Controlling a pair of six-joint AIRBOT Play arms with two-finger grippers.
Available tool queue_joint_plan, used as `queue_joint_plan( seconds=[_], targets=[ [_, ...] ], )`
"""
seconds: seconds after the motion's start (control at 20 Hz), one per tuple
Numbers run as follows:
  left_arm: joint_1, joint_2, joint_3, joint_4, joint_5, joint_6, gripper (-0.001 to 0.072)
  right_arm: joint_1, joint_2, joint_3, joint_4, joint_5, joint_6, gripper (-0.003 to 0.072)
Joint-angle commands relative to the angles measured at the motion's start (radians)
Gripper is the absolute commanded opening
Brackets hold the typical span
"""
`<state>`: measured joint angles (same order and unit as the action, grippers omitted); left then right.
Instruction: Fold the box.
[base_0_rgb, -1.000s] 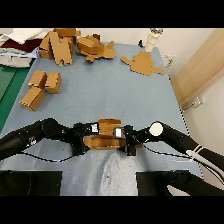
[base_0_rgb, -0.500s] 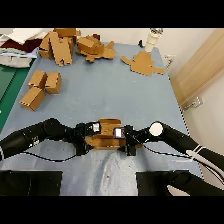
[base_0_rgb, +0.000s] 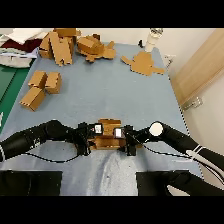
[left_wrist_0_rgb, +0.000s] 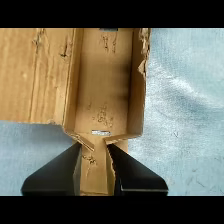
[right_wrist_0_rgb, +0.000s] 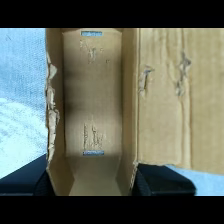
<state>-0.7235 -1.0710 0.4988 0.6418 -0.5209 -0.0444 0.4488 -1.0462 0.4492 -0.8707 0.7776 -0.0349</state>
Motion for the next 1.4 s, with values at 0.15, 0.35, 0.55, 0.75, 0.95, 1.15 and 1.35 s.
queue_joint_plan(
  seconds=[0.15, 0.35, 0.55, 0.75, 0.95, 1.15, 1.35],
  targets=[
    [-0.019, -0.046, 0.016, -0.045, 0.017, 0.012, 0.0212, 0.000, 0.000, 0.000, 0.000, 0.000, 0.000, 0.0509],
    [-0.019, -0.069, 0.043, -0.070, 0.024, 0.012, 0.0165, 0.000, 0.000, 0.000, 0.001, 0.000, 0.000, 0.0509],
    [-0.019, -0.071, 0.051, -0.071, 0.021, 0.011, 0.0012, 0.000, 0.000, 0.000, 0.003, 0.000, 0.000, 0.0509],
    [-0.019, -0.072, 0.051, -0.094, 0.022, 0.012, 0.0012, 0.000, 0.000, 0.000, 0.003, 0.000, 0.000, 0.0509],
    [-0.019, -0.077, 0.051, -0.119, 0.021, 0.011, 0.0266, 0.000, 0.000, 0.000, 0.003, 0.000, 0.000, 0.0509],
    [-0.019, -0.077, 0.051, -0.150, 0.023, 0.011, 0.0474, 0.000, 0.000, 0.000, 0.003, 0.000, 0.000, 0.0509],
    [-0.019, -0.077, 0.051, -0.150, 0.019, 0.011, 0.0474, 0.000, 0.000, 0.000, 0.003, 0.000, 0.000, 0.0509]
  ],
)
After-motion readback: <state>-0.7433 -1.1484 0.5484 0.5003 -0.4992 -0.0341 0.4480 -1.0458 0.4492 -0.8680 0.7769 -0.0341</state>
